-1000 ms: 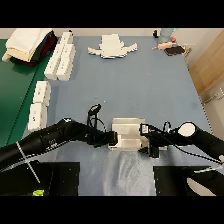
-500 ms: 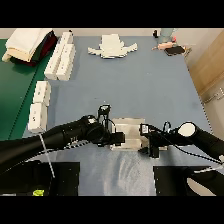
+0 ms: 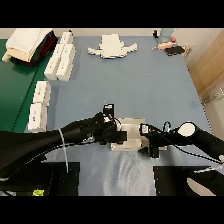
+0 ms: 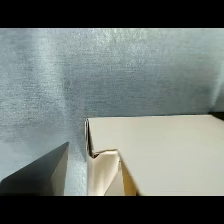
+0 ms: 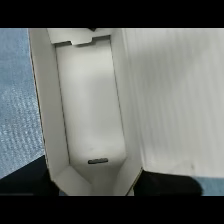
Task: Fold the box.
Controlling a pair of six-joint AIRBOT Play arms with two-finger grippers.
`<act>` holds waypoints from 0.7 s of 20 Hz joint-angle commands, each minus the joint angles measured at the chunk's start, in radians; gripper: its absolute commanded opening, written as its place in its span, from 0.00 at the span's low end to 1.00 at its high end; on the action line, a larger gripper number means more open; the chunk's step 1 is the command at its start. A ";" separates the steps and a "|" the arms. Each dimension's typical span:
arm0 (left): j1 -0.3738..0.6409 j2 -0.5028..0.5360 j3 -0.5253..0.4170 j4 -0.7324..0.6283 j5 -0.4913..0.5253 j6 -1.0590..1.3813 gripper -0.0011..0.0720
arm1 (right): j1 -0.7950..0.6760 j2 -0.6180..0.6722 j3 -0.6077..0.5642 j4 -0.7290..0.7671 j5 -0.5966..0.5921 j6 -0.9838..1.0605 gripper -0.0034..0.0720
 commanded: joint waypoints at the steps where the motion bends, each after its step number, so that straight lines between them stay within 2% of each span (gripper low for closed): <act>1: -0.035 -0.063 0.075 0.077 -0.094 -0.034 0.63 | 0.000 0.001 0.001 0.000 0.000 0.000 0.74; 5: -0.050 -0.089 0.085 0.099 -0.141 -0.055 0.63 | 0.000 0.001 0.001 0.000 0.000 0.000 0.74; 6: -0.050 -0.091 0.085 0.100 -0.148 -0.067 0.44 | 0.000 0.001 0.001 0.000 0.000 0.000 0.74; 7: -0.050 -0.091 0.084 0.103 -0.146 -0.069 0.32 | 0.000 0.001 0.001 0.000 0.000 0.000 0.74; 9: -0.051 -0.093 0.085 0.111 -0.131 -0.070 0.32 | 0.000 0.001 0.001 0.000 0.000 0.000 0.74; 10: -0.052 -0.097 0.085 0.110 -0.126 -0.071 0.26 | 0.000 0.001 0.001 0.000 0.000 0.000 0.74; 11: -0.056 -0.100 0.085 0.111 -0.126 -0.069 0.04 | 0.000 0.001 0.001 0.000 0.000 0.000 0.74; 14: -0.065 -0.101 0.085 0.117 -0.124 -0.080 0.04 | 0.000 0.001 0.001 0.000 0.000 0.000 0.74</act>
